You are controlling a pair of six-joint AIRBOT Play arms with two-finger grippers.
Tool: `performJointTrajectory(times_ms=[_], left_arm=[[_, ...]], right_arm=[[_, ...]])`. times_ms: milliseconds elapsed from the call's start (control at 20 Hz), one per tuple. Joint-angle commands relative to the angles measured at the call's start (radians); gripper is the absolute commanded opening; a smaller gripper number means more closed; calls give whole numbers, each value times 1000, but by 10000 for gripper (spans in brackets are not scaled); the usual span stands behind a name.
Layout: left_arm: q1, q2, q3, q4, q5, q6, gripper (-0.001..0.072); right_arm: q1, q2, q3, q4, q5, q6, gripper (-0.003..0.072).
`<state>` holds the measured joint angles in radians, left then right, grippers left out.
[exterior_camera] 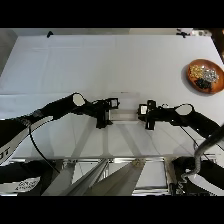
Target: Fold the box and place the chain.
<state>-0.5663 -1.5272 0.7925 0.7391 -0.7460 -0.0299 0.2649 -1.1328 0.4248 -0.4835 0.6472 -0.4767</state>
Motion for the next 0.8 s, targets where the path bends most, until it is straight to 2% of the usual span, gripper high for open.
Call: performJointTrajectory(times_ms=[0, 150, 300, 350, 400, 450, 500, 600, 650, 750], left_arm=[[0, -1, 0, 2, 1, 2, 212], [0, -1, 0, 2, 1, 2, 212], [-1, -1, 0, 2, 1, 2, 212], [-1, -1, 0, 2, 1, 2, 212], [0, -1, 0, 2, 1, 2, 212], [0, -1, 0, 2, 1, 2, 212], [-1, -1, 0, 2, 1, 2, 212], [0, -1, 0, 2, 1, 2, 212], [-1, -1, 0, 2, 1, 2, 212], [-1, -1, 0, 2, 1, 2, 212]], right_arm=[[2, 0, 1, 39, -12, -29, 176], [2, 0, 1, 39, -12, -30, 327], [2, 0, 1, 40, -11, -30, 370], [2, 0, 1, 42, -11, -29, 427], [2, 0, 1, 44, -11, -29, 425], [2, 0, 1, 44, -11, -29, 407], [2, 0, 1, 44, -11, -28, 353], [2, 2, 1, 42, -8, 8, 159], [2, 8, 1, 21, -8, 42, 20], [1, 44, 1, -107, -9, 181, 6]])
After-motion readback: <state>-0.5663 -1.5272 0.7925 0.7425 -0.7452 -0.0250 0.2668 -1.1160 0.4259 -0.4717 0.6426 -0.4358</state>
